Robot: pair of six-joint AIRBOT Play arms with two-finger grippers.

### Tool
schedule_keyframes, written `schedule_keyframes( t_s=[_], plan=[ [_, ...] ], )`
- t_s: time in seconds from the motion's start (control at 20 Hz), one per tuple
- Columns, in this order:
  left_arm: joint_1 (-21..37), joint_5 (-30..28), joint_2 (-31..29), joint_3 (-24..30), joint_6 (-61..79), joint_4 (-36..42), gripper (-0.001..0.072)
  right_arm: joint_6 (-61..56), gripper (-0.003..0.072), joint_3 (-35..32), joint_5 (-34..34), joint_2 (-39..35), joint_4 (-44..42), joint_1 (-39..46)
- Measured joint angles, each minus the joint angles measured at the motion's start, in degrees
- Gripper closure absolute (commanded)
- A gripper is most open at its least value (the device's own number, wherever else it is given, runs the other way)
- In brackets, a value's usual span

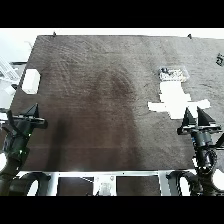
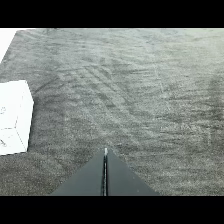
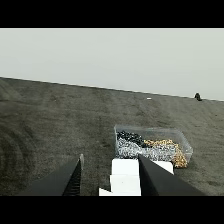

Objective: Fold the box and place the chain.

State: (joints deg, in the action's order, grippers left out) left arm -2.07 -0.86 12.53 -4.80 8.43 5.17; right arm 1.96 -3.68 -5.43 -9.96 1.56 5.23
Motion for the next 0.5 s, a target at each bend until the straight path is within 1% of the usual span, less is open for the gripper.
schedule_keyframes(
  t_s=[0.15,0.25,0.35,0.5],
  plan=[
    [0.00,0.00,0.00,0.00,0.00,0.00,0.0687,0.02,0.0252,0.00,0.00,0.00,0.00,0.00],
    [0.00,0.00,0.00,0.00,0.00,0.02,0.0687,-0.20,0.0274,0.07,-0.26,0.00,-0.11,0.00],
    [0.00,0.00,0.00,0.00,0.00,0.02,0.0687,-0.31,0.0264,0.98,-0.81,0.11,-0.11,0.00],
    [0.00,0.00,0.00,0.00,0.00,0.00,0.0687,-1.11,0.0261,4.11,1.07,3.89,-0.09,0.02]
  ],
)
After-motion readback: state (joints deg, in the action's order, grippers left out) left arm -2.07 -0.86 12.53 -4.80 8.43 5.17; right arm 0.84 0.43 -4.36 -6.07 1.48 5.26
